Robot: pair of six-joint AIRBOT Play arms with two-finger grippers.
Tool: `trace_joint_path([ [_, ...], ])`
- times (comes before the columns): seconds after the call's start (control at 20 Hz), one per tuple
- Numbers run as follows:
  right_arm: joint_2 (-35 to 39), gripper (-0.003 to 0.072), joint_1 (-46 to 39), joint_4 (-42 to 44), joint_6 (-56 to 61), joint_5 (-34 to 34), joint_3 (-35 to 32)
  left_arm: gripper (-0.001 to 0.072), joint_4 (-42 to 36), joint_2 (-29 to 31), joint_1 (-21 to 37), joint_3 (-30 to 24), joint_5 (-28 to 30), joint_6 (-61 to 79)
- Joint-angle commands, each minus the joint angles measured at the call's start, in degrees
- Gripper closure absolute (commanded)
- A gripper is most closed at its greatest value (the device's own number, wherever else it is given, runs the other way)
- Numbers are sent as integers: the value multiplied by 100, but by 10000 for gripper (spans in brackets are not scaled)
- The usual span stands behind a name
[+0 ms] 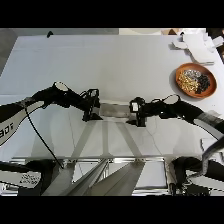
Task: Fold the box and place the chain.
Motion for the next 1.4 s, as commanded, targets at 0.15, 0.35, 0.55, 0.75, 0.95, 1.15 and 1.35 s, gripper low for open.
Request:
trace_joint_path([
  [0.15,396,26,0,-511,48,-136,4,369,-2,7,0,0,85,101],
  [0.35,699,26,0,-527,52,-490,4,369,-44,7,0,0,138,109],
  [0.55,892,26,0,-1038,763,-1003,4,369,-42,7,0,0,179,109],
  [0.75,1123,26,0,-1740,1541,-918,2,369,-42,7,0,0,284,109],
  [0.95,1281,46,0,-1869,1556,-763,4,369,-42,7,0,0,442,109],
  [1.15,1858,601,0,-1996,1954,-767,4,369,-44,9,0,2,581,109],
  [1.35,2494,679,0,-1644,3320,-643,4,369,0,11,4,2,599,129],
])
